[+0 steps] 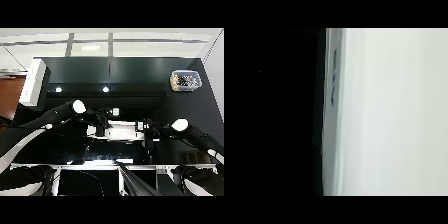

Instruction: Fold the box and place the chain.

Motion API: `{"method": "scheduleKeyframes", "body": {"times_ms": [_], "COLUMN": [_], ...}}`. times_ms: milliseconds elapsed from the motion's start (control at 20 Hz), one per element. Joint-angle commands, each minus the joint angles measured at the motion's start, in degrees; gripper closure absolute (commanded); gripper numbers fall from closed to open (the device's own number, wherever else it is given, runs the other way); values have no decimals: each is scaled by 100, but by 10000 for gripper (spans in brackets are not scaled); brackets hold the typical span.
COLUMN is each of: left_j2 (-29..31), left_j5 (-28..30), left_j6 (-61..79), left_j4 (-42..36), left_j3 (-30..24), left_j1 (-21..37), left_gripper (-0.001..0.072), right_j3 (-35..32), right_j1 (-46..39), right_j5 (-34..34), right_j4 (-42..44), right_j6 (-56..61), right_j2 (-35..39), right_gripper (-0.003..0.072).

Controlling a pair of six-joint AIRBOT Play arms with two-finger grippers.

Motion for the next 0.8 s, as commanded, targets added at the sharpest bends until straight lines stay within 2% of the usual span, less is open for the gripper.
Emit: {"method": "scheduleKeyframes", "body": {"times_ms": [0, 750], "left_j2": [0, 0], "left_j5": [4, 4], "left_j6": [2, 2], "left_j4": [2, 2], "left_j3": [0, 0], "left_j1": [0, 0], "left_gripper": [678, 677], "right_j3": [-2, -2], "right_j1": [7, -24], "right_j5": [-44, -149], "right_j4": [15, 0], "right_j6": [-11, 195], "right_j2": [-72, -72], "right_gripper": [-17, -17]}}
